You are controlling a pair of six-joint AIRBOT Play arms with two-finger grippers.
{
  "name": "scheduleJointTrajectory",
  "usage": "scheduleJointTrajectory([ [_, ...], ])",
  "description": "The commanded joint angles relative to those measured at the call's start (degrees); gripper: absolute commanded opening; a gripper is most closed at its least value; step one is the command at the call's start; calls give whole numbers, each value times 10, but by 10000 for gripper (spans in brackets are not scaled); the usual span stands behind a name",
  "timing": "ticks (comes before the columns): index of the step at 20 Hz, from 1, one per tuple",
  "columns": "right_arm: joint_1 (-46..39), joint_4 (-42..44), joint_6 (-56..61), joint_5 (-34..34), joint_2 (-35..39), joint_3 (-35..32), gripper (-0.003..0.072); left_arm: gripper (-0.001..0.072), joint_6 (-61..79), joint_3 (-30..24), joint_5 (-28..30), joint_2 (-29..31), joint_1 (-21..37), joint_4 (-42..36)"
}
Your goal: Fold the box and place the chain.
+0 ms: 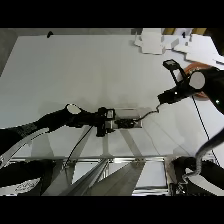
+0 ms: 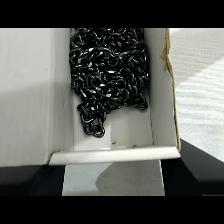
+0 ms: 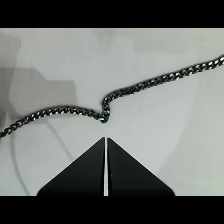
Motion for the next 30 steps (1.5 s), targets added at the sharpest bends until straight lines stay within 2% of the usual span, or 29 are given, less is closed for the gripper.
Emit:
scheduleJointTrajectory([
  [1, 5, 2, 0, -17, 14, -8, 129, 209, 0, 0, 0, 0, 0, 0],
  [4, 4, 2, 3, -61, -11, -44, 141, 209, 0, 0, 0, 0, 0, 0],
  [5, 4, 2, 3, -69, -25, -55, 170, 209, 0, 0, 0, 0, 0, 0],
  [7, 4, 2, 2, -70, -59, -67, 330, 209, 0, 0, 0, 0, 0, 0],
  [10, 4, 1, 1, -72, -101, -70, 324, 209, 0, 0, 0, 0, 0, 0],
  [17, 4, -3, 2, -82, -153, -70, 215, 209, 0, 0, 0, 0, 0, 0],
  [20, 4, -3, 2, -79, -153, -70, 25, 209, 0, 0, 0, 0, 0, 0],
  [21, 4, -3, 1, -77, -153, -70, 15, 209, 0, 0, 0, 0, 0, 0],
  [26, 4, -3, -12, -83, -133, -70, 22, 209, 0, 0, 0, 0, 0, 0],
  [28, 2, -3, -16, -92, -119, -70, 195, 209, 0, 0, 0, 0, 0, 0],
  [30, -9, 9, -16, -100, -116, -70, 196, 209, 0, 0, 0, 0, 0, 0],
])
